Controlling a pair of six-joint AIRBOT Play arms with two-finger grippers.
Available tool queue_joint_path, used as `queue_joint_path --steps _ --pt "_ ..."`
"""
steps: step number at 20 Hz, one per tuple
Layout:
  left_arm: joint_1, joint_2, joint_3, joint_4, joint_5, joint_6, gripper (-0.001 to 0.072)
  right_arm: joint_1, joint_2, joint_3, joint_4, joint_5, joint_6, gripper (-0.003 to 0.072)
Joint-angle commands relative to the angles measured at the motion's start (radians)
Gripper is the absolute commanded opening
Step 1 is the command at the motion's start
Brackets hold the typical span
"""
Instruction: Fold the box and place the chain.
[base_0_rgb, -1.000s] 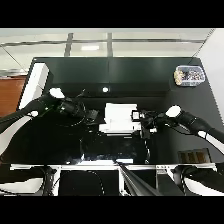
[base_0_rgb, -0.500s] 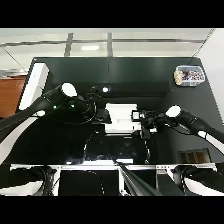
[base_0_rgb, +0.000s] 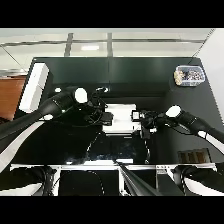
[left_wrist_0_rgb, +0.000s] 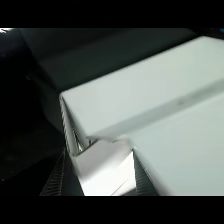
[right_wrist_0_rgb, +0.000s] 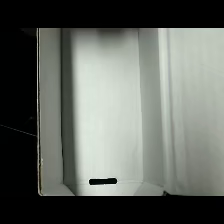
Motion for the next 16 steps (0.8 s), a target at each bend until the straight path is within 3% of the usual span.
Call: queue_joint_path --steps 1,3,13,16 --pt "-0.064 -0.006 0.03 0.157 0.014 -0.131 0.0479 0.001 0.0 0.0 0.0 0.0 0.0 0.0415" --pt "-0.086 -0.006 0.043 0.159 0.016 -0.135 0.0396 0.001 0.0 0.0 0.0 0.0 0.0 0.0415" --pt "-0.152 -0.014 0.069 0.168 0.004 -0.278 0.0395 0.001 0.0 -0.001 0.0 -0.001 0.0 0.0415" --pt "-0.158 -0.033 0.069 0.227 -0.029 -0.343 0.0395 0.003 0.0 -0.001 -0.002 -0.003 0.0 0.0415"
